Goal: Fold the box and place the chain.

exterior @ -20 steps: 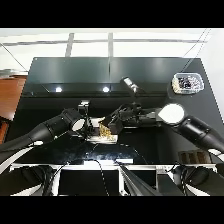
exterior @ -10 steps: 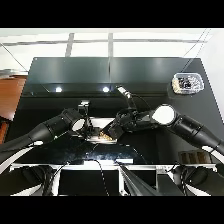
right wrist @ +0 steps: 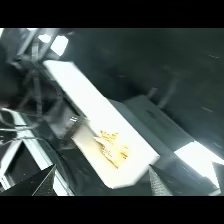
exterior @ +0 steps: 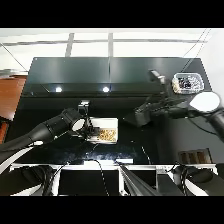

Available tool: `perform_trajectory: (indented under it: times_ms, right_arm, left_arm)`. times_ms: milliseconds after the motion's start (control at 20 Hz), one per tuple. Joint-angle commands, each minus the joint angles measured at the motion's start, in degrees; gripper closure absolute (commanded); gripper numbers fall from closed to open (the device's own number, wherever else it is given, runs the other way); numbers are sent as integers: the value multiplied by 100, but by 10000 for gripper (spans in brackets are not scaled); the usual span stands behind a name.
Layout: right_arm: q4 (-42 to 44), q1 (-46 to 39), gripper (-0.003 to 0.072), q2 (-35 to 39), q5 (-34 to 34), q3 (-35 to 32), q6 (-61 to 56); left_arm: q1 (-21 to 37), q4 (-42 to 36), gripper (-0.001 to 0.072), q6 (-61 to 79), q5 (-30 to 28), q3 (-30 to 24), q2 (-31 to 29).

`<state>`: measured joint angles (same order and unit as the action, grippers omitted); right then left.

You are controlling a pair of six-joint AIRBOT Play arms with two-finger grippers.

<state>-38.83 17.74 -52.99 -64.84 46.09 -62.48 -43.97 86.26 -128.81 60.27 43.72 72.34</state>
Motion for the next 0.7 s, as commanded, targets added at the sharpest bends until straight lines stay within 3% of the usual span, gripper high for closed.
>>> perform_trajectory:
  times_ms: [0, 200, 250, 300, 350, 500, 650]
  right_arm:
    - [-87, -826, -11, 195, -817, 4, -42]
    - [-94, -942, -12, 195, -909, 4, -57]
    - [-116, -942, -13, 195, -944, 4, -57]
    - [-177, -942, -12, 195, -1001, 4, -57]
    - [-232, -942, -12, 195, -1049, 4, -57]
    - [-391, -942, -12, 195, -1130, 4, -57]
    - [-588, -942, -11, 195, -1058, 4, -57]
  left_arm:
    - [4, -2, 677, -2, 17, 66, -4]
    - [0, 2, 666, -26, 166, 330, -13]
    - [0, 4, 570, -31, 221, 385, -13]
    - [0, 15, 375, -33, 297, 439, -13]
    - [0, 20, 230, -33, 350, 483, -13]
    - [0, 26, 42, 4, 507, 616, -125]
    - [2, 68, 22, 476, 649, 704, -752]
